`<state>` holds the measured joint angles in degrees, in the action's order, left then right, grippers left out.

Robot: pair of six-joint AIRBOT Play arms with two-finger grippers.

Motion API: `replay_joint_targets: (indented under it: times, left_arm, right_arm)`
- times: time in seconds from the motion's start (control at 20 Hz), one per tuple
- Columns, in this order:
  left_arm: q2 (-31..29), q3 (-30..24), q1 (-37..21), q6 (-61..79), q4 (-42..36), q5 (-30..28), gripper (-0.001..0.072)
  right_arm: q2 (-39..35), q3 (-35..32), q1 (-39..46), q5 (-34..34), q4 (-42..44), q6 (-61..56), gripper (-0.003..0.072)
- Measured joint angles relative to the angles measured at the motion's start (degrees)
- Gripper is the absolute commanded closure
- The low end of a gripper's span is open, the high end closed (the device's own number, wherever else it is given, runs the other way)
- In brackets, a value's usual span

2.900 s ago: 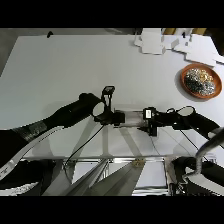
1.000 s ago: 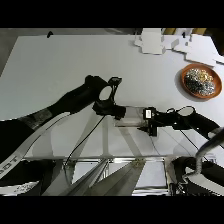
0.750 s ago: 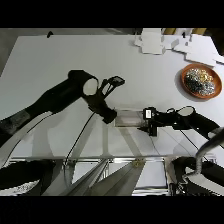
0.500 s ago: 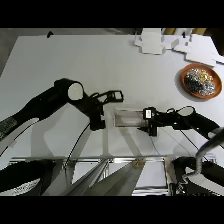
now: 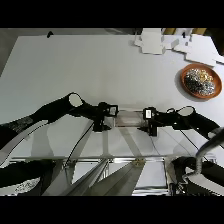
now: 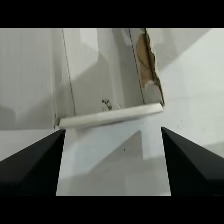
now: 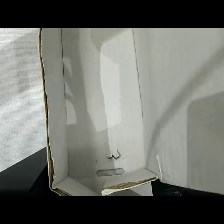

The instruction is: Fold the box and place the chain.

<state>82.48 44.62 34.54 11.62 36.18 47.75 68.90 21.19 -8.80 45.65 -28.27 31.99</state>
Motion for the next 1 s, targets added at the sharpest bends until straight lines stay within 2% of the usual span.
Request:
replay_joint_targets:
  times: [0.75, 0.8, 0.85, 0.9, 1.0]
  left_arm:
    - [5.5, -0.5, 1.6, 3.5, -13.3, -3.0, 0.0028]
    - [5.9, -0.5, 1.9, 3.5, -13.8, -3.2, 0.0183]
    - [6.4, -0.5, 2.1, 3.5, -14.2, -3.5, 0.0370]
    - [6.7, -0.4, 2.4, 3.5, -14.4, -3.5, 0.0467]
    - [7.1, -0.4, 2.7, 3.5, -14.5, -3.4, 0.0496]
  right_arm:
    - [0.0, 0.0, 0.0, 0.0, 0.0, 0.0, 0.0279]
    - [0.0, 0.0, 0.0, 0.0, 0.0, 0.0, 0.0279]
    - [0.0, 0.0, 0.0, 0.0, 0.0, 0.0, 0.0279]
    - [0.0, 0.0, 0.0, 0.0, 0.0, -0.1, 0.0279]
    - [0.0, 0.0, 0.0, 0.0, 0.0, 0.0, 0.0279]
